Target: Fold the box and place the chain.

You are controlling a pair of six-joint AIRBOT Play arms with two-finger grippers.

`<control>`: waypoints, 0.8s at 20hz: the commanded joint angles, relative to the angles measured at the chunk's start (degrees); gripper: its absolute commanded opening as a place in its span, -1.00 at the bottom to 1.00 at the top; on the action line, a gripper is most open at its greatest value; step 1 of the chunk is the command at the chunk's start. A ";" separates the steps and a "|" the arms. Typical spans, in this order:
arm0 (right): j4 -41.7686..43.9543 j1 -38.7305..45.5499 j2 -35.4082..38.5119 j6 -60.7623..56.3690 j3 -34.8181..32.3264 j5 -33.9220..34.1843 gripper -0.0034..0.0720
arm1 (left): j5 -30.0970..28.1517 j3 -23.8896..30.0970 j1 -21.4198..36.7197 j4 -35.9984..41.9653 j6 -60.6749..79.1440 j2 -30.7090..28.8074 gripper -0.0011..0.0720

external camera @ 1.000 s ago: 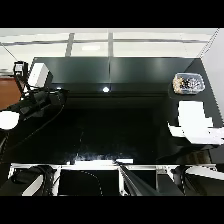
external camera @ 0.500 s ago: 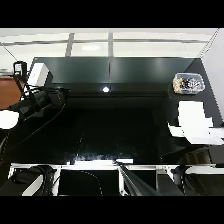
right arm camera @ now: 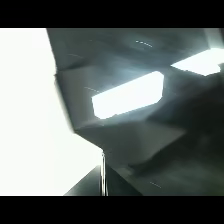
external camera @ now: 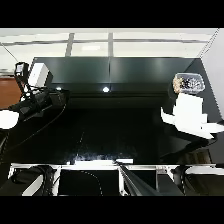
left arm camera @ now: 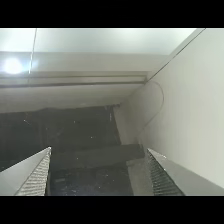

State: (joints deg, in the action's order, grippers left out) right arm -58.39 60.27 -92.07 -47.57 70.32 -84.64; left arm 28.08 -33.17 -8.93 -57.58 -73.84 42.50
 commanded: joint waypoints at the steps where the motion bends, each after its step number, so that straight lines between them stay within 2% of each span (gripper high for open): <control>1: 12.46 -2.40 2.60 1.44 -2.84 -1.22 -0.87 | 0.61 0.02 -0.02 0.04 0.02 0.04 0.96; 3: 18.67 -5.68 4.09 3.37 -5.46 -3.28 -0.87 | 1.07 0.09 -0.02 0.04 0.02 0.04 0.96; 6: 21.20 -12.72 7.56 5.42 -11.04 -3.98 -0.87 | 1.38 0.09 -0.02 0.04 0.02 0.04 0.96; 11: 32.59 -25.73 17.79 10.71 -25.38 2.43 -0.87 | 2.60 0.09 -1.60 0.07 0.02 0.55 0.96; 16: 41.77 -40.46 29.42 19.63 -39.10 11.80 -0.87 | 2.40 0.09 -9.44 0.09 0.00 5.79 0.96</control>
State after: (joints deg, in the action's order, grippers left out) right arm -23.22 27.70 -68.75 -33.85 38.46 -78.67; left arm 30.50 -33.10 -14.57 -57.47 -73.84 45.65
